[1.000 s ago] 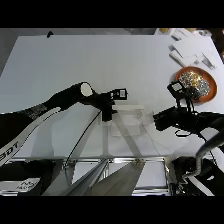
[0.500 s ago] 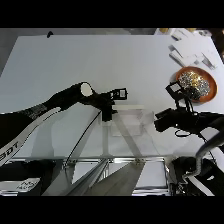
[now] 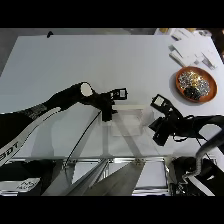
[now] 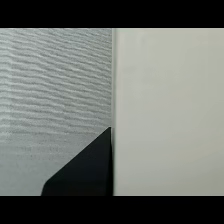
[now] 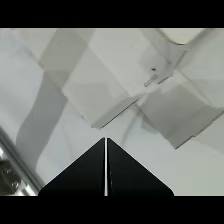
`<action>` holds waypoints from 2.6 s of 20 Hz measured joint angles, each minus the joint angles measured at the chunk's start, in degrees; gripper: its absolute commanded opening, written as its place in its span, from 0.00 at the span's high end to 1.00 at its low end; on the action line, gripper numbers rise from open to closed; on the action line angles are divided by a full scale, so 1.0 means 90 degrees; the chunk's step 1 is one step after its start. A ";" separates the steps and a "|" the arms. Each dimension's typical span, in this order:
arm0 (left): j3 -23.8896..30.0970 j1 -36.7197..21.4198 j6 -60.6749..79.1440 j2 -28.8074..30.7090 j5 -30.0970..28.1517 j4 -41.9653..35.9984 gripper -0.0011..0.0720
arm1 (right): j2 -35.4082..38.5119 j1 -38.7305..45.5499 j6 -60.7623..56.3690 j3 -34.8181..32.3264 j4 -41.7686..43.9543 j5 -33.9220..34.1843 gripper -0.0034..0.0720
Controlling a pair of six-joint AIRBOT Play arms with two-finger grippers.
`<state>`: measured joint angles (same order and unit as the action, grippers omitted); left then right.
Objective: Fold the box and place the chain.
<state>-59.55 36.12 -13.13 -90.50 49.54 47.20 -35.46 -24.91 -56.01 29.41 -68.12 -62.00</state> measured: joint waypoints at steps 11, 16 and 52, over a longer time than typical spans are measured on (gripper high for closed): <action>0.0000 0.0000 -0.0002 0.0000 0.0002 0.0000 0.97 | -0.0027 -0.0704 0.3344 -0.1365 0.0153 0.1336 0.08; 0.0000 0.0000 -0.0002 0.0000 0.0002 0.0000 0.97 | -0.0216 -0.1243 0.3789 -0.1712 -0.0044 0.2577 0.08; 0.0000 0.0000 0.0000 0.0000 0.0002 0.0000 0.97 | -0.3028 0.1695 0.8728 -0.0534 0.3502 0.2093 0.07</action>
<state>-59.55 36.12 -13.13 -90.50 49.56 47.20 -62.72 -9.65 22.55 24.60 -36.60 -43.16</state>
